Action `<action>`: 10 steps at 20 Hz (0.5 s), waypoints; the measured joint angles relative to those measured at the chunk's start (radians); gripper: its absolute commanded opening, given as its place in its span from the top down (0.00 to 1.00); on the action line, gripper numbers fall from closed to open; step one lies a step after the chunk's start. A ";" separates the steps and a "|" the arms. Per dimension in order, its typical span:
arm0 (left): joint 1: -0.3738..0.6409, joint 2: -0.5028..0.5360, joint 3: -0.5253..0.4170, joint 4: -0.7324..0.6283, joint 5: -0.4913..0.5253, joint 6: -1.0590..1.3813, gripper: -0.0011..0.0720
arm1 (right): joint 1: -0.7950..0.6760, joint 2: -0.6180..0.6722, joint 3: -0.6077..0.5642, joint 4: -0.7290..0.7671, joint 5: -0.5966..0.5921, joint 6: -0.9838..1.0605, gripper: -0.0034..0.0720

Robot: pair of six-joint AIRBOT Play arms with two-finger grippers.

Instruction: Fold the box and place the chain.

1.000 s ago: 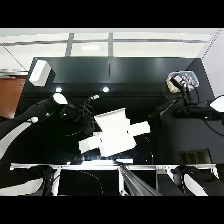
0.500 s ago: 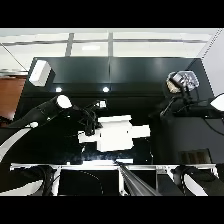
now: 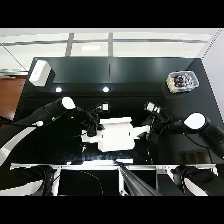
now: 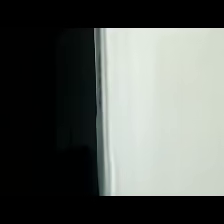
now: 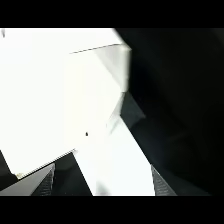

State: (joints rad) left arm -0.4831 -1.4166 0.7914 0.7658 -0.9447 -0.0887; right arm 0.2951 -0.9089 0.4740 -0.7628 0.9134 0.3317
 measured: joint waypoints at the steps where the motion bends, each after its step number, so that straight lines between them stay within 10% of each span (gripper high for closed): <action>1: 0.000 -0.002 0.000 0.000 0.000 0.003 0.95 | 0.018 0.000 -0.009 -0.013 -0.010 -0.029 0.03; 10: -0.001 -0.005 0.000 0.008 0.000 0.007 0.95 | 0.186 -0.016 -0.064 -0.105 -0.056 -0.143 0.02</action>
